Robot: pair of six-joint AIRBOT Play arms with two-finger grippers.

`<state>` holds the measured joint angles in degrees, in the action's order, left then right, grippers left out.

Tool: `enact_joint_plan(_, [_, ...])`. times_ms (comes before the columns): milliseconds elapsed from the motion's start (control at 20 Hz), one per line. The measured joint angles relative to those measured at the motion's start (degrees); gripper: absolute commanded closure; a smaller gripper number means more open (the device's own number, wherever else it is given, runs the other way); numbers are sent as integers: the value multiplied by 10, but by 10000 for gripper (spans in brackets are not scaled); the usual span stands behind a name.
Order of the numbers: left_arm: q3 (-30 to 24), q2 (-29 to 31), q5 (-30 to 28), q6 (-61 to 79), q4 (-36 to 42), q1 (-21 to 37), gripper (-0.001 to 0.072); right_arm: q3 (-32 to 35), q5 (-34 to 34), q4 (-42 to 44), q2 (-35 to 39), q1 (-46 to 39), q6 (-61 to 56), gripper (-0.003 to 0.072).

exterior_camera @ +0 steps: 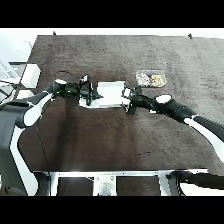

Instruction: Fold the box and place the chain.

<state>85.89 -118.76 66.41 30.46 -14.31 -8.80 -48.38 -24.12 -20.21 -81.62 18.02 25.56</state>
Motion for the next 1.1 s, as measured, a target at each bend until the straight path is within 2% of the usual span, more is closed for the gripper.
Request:
enact_joint_plan(300, [0,0,0,0,0,0,685,-29,-9,5,-29,-19,14,37])
enact_joint_plan(450, [0,0,0,0,0,0,685,-41,-34,6,-36,-35,25,37])
enact_joint_plan(750, [0,0,0,0,0,0,685,-83,-141,5,-72,-79,31,37])
enact_joint_plan(1100, [0,0,1,0,0,0,685,-165,-278,-26,-146,-119,12,37])
